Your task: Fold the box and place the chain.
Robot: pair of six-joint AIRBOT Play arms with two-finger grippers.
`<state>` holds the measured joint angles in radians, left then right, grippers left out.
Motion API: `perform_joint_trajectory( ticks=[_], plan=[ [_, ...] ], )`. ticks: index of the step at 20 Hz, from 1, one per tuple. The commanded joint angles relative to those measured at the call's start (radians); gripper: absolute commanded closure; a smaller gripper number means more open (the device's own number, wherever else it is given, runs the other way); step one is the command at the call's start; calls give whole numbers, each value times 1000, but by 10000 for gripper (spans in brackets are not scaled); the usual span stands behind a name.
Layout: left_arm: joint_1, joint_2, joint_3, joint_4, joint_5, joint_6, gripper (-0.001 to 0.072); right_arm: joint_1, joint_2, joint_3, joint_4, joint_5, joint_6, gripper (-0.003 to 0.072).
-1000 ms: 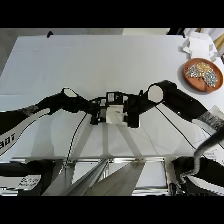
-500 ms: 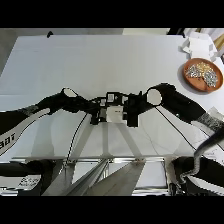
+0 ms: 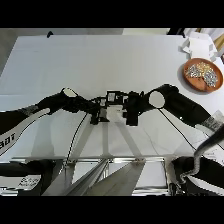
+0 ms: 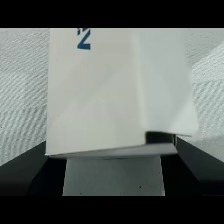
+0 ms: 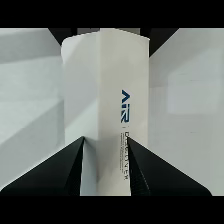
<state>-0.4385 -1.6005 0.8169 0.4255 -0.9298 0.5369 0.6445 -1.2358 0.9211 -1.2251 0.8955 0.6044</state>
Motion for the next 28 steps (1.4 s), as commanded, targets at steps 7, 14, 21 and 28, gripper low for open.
perform_joint_trajectory(
  ticks=[7, 14, 21, 28],
  plan=[
    [0, 0, 0, 1, -2, 1, 556, 0, 3, -29, -10, -89, 1, 430],
    [0, 0, 0, 1, -2, 1, 556, 5, 3, -54, -7, -85, 0, 450],
    [0, 0, 0, 1, -2, 1, 556, 47, 4, -68, -8, -74, 1, 447],
    [0, 0, 0, 1, -2, 1, 556, 56, 14, -68, 3, -56, 1, 246]
  ],
)
